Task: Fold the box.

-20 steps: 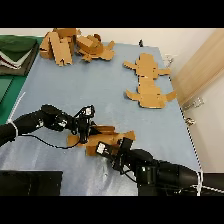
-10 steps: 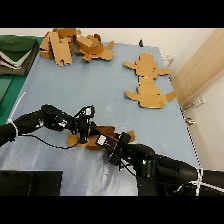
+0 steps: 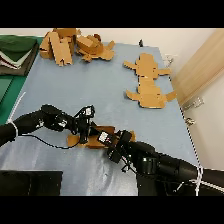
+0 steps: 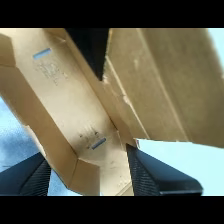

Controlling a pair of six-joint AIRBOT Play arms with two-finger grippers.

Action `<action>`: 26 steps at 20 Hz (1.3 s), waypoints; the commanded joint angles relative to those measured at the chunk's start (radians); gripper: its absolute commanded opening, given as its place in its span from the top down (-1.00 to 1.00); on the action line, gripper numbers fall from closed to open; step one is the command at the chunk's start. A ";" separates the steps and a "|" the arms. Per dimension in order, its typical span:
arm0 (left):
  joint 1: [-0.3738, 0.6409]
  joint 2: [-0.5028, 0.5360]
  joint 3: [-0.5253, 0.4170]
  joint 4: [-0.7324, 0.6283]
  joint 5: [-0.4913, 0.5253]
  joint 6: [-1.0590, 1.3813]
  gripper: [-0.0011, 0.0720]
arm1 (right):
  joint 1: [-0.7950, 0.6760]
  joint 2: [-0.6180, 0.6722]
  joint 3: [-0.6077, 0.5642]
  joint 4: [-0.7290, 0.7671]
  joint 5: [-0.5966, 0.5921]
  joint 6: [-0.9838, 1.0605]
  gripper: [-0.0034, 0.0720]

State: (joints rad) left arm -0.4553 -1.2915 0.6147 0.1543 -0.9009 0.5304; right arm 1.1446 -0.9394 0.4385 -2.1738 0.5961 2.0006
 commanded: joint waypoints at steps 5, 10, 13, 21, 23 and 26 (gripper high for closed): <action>0.000 0.001 0.001 0.000 0.000 0.000 0.93 | -0.009 0.000 0.001 0.034 0.005 0.003 -0.99; 0.000 0.001 0.001 0.000 0.000 0.000 0.93 | -0.036 0.000 0.000 0.074 -0.037 -0.177 -0.99; 0.000 0.001 0.001 0.000 0.000 0.000 0.93 | -0.098 0.022 0.000 0.196 -0.077 -0.354 -0.99; 0.000 0.001 0.001 0.000 0.000 0.000 0.93 | -0.292 0.080 0.000 0.638 -0.102 -0.863 -0.99; 0.000 0.001 0.001 0.000 0.000 0.000 0.93 | -0.292 0.080 0.000 0.638 -0.100 -0.877 -0.99; 0.000 0.001 0.001 0.000 0.000 0.000 0.93 | -0.290 0.092 0.001 0.666 -0.099 -0.877 -0.99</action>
